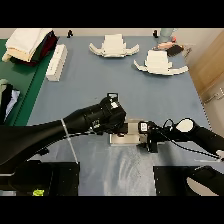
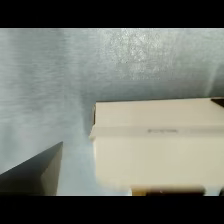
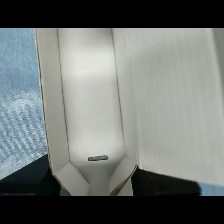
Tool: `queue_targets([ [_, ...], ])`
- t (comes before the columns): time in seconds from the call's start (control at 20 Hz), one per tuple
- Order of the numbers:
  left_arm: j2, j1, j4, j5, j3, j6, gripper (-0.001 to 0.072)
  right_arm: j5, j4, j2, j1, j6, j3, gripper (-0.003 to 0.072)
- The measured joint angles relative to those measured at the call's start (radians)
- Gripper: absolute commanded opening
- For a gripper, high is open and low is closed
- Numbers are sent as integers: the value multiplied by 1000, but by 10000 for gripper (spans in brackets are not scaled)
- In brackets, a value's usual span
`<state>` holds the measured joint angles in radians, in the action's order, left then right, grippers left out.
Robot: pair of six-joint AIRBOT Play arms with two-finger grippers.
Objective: Fold the box.
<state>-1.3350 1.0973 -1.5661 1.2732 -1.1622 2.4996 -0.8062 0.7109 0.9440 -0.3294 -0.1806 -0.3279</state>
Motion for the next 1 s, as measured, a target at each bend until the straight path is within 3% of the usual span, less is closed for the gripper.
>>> queue_targets([
  [0.05, 28, 0, -3, 48, -14, -6, 201, 0, 0, 0, 0, 0, 0, 507],
  [0.1, 57, -1, -3, 91, -24, -12, 15, 0, 0, 0, 0, 0, 0, 507],
  [0.35, 181, -1, -30, 204, -46, -111, 16, 0, 0, 0, 0, 0, 0, 507],
  [0.6, 221, -20, -65, 103, -35, -441, 14, 0, 0, 0, 0, 0, 0, 507],
  [0.7, 255, -84, -6, 45, 9, -658, 13, 0, 0, 0, 0, 0, 0, 507],
  [0.85, 339, -220, 174, -63, 154, -1091, 19, 0, 0, 0, 0, 0, 0, 507],
  [0.9, 366, -267, 237, -97, 215, -1248, 246, 0, 0, 0, 0, 0, 0, 507],
  [0.95, 386, -309, 297, -129, 274, -1394, 709, 0, 0, 0, 0, 0, 0, 507],
  [1.0, 402, -355, 365, -169, 337, -1550, 699, 0, 0, 0, 0, 0, 0, 507],
])
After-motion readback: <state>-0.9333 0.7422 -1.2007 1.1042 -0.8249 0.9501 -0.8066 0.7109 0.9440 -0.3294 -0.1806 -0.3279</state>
